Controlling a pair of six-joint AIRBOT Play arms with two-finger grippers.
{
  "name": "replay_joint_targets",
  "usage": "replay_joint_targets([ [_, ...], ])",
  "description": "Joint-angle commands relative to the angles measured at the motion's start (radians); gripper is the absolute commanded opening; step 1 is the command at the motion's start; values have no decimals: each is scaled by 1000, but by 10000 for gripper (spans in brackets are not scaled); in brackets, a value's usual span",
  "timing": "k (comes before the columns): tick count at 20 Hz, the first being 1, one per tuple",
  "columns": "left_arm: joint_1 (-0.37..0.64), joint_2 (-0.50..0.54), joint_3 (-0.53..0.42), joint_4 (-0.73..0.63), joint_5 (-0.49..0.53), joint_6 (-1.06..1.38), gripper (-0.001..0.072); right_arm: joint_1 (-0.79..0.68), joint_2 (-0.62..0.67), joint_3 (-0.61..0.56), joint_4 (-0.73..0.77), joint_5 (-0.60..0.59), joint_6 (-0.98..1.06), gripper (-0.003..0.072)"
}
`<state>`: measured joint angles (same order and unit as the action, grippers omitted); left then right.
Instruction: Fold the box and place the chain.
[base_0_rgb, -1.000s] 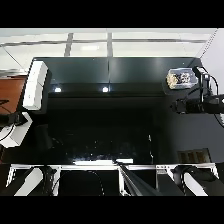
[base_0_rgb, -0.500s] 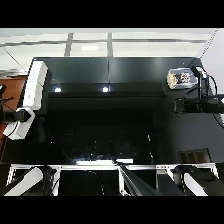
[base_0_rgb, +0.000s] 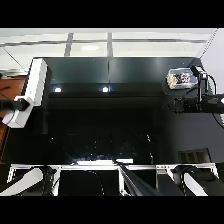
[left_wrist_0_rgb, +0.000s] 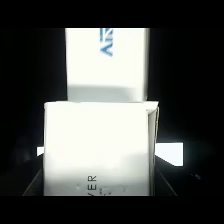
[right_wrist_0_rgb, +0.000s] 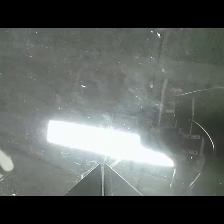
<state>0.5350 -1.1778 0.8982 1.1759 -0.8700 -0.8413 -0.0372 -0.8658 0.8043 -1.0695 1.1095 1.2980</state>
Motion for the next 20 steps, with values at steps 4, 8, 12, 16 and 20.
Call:
replay_joint_targets([
  [4, -100, 1, 225, 93, -268, -193, 348, 1, 0, 0, 3, 9, 0, 23],
  [8, -103, 2, 223, 137, -324, -247, 348, 1, 0, 0, 3, 16, 0, 23],
  [12, -88, 19, 76, 229, -276, -274, 349, 1, 0, 0, 3, 16, 0, 23],
  [16, -85, 19, -124, 220, -18, -236, 350, 1, 0, 0, 5, 15, 1, 22],
  [20, -85, 15, -176, 174, 145, -116, 352, 1, 0, 0, 46, 15, 1, 22],
])
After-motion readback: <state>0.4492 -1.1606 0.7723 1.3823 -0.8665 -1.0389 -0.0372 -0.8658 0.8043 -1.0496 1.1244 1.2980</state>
